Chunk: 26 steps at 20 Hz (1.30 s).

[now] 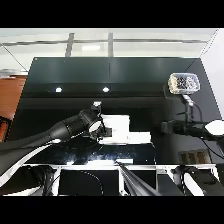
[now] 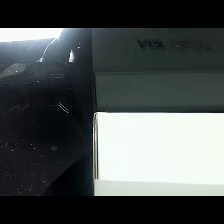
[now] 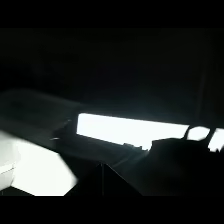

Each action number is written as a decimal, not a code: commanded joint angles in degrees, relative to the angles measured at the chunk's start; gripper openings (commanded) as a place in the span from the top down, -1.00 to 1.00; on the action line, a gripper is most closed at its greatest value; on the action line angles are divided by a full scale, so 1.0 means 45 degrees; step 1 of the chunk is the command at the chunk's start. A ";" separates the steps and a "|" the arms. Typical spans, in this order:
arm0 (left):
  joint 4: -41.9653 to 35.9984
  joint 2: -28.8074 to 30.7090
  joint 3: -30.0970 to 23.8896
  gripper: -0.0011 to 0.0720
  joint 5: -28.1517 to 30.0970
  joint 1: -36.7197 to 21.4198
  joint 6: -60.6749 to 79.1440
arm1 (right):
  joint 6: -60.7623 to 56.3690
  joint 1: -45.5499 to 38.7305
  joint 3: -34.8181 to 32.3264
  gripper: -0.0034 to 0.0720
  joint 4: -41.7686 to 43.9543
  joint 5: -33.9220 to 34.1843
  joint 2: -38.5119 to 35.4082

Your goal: Fold the box and place the chain.

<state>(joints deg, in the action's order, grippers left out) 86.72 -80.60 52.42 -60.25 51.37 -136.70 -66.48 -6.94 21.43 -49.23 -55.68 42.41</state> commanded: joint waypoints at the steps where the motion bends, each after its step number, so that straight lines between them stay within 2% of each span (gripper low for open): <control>1: 0.0000 -0.0005 0.0000 0.90 0.0000 -0.0005 -0.0010 | -0.3419 -0.2438 -0.0874 0.88 -0.0432 -0.1515 0.0442; 4: 0.0000 -0.0005 0.0000 0.90 -0.0005 -0.0005 -0.0010 | -0.2861 -0.1753 -0.1423 0.88 0.0923 -0.1661 0.1787; 6: -0.0005 -0.0005 0.0000 0.90 -0.0005 -0.0005 -0.0010 | -0.2127 -0.0471 -0.1428 0.88 0.1938 -0.1617 0.2759; 9: -0.0010 -0.0005 0.0000 0.90 -0.0005 -0.0005 -0.0010 | -0.1078 0.1404 -0.1428 0.88 0.3905 -0.0325 0.4056; 12: -0.0015 -0.0005 0.0000 0.90 -0.0005 -0.0005 -0.0010 | -0.0107 0.2594 -0.1413 0.88 0.5824 0.0447 0.4367; 16: -0.0039 -0.0005 0.0000 0.90 0.0000 -0.0005 -0.0010 | 0.1020 0.3201 -0.0903 0.87 0.6149 0.0267 0.4367; 17: -0.0039 -0.0005 0.0000 0.90 -0.0005 -0.0005 -0.0010 | 0.1379 0.3240 -0.0680 0.74 0.6178 0.0000 0.4367; 18: -0.0039 -0.0005 0.0000 0.90 -0.0005 -0.0005 -0.0010 | 0.1428 0.3240 -0.0466 -0.02 0.6193 -0.0355 0.4367; 19: -0.0044 -0.0005 0.0000 0.90 -0.0005 -0.0005 -0.0010 | 0.1608 0.3240 -0.0291 -0.43 0.6188 -0.0675 0.4367; 20: -0.0039 -0.0005 0.0000 0.90 -0.0005 -0.0005 -0.0010 | 0.1880 0.3240 -0.0151 -0.50 0.6232 -0.0933 0.4367; 26: -0.0044 -0.0005 0.0000 0.90 -0.0010 -0.0005 -0.0010 | 0.1928 0.3895 0.0335 -0.48 0.6314 -0.1151 0.4367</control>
